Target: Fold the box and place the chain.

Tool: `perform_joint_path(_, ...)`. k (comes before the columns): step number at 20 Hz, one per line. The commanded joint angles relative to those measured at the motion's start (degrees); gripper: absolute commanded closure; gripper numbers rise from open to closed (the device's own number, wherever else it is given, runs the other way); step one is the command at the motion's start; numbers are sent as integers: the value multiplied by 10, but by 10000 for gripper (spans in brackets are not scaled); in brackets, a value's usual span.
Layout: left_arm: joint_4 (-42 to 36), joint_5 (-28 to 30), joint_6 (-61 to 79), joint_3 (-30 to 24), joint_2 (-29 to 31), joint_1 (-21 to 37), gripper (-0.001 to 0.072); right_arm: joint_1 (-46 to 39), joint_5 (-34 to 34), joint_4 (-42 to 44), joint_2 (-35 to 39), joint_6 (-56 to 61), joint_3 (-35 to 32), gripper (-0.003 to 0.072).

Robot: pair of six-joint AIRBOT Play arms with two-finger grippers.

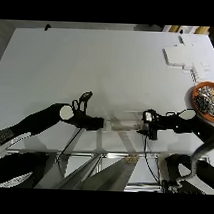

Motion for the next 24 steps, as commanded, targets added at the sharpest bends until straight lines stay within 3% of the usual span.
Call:
perform_joint_path(1, -29, 8, 3, 22, -2, -17, 698, 0, 0, 0, 0, 0, 0, 285)
perform_joint_path(8, -35, 7, 1, 65, -2, -34, 547, 0, 0, 0, 0, 0, 0, 285)
perform_joint_path(19, -30, -2, 1, 65, 5, -31, 533, 0, 0, 0, 0, 0, 0, 285)
perform_joint_path(20, -30, -2, 1, 65, 7, -31, 488, 0, 0, 0, 0, 0, 0, 285)
perform_joint_path(24, -30, -17, 1, 68, 8, -31, 480, 0, 0, 0, 0, 0, 0, 285)
